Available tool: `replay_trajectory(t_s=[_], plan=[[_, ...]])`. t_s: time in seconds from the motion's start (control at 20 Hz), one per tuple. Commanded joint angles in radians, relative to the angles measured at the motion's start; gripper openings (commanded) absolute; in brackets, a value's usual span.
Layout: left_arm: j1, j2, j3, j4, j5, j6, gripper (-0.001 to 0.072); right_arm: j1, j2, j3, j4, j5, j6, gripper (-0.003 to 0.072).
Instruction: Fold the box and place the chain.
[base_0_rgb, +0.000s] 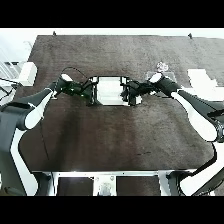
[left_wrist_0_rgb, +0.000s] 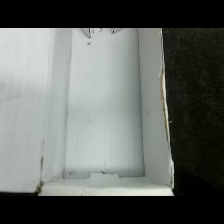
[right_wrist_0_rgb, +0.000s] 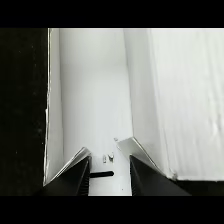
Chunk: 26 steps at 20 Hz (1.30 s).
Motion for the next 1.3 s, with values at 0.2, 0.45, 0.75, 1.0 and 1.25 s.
replay_trajectory(t_s=[0.2,0.45,0.75,1.0,1.25], plan=[[-0.001,-0.001,0.0,-0.001,0.0,0.0,0.0476,0.007,-0.01,0.001,0.026,-0.024,-0.026,0.0384],[-0.001,-0.001,0.0,-0.001,0.0,0.0,0.0475,0.005,-0.01,0.001,0.025,-0.024,-0.039,0.0578],[-0.001,-0.001,0.0,-0.001,0.0,0.0,0.0476,0.005,-0.009,0.001,0.012,-0.023,-0.037,0.042],[-0.001,-0.001,0.0,-0.001,0.0,0.0,0.0476,-0.006,0.018,0.001,-0.218,-0.005,0.134,0.0011],[-0.001,-0.001,0.0,-0.001,0.0,0.0,0.0475,-0.104,0.138,0.001,-0.174,0.071,0.283,0.0012]])
